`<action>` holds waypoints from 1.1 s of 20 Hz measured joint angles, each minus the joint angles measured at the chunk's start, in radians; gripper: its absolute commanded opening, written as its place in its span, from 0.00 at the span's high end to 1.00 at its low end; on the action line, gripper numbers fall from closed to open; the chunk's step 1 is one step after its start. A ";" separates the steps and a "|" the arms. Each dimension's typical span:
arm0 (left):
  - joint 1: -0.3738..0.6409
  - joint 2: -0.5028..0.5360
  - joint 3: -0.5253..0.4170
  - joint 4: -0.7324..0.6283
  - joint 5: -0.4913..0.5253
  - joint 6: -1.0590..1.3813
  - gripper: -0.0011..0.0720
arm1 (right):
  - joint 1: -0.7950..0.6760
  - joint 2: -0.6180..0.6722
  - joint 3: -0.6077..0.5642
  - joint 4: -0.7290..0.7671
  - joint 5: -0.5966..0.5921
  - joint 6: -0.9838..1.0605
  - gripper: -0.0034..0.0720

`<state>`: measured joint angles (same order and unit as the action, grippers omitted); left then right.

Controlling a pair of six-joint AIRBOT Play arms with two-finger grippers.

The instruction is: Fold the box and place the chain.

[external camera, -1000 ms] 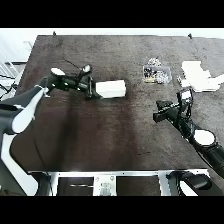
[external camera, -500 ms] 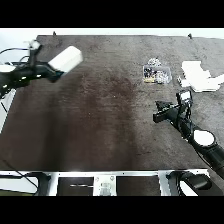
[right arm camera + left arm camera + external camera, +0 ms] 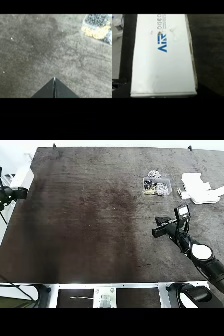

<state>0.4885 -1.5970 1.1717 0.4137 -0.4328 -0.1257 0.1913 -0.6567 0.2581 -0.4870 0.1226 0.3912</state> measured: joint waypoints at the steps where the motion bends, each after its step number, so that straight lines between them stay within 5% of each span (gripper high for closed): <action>1: 0.007 -0.024 0.010 0.001 0.013 0.000 0.96 | 0.000 0.000 -0.003 0.000 0.000 0.000 0.94; 20: 0.035 -0.324 0.307 0.048 -0.068 -0.066 0.96 | 0.000 0.000 -0.013 0.000 -0.003 0.002 0.94; 21: 0.035 -0.330 0.315 0.049 -0.072 -0.068 0.74 | 0.000 0.000 -0.013 0.000 -0.003 0.002 0.94; 22: 0.034 -0.333 0.322 0.047 -0.071 -0.070 0.29 | 0.000 0.000 -0.013 0.000 -0.003 0.002 0.94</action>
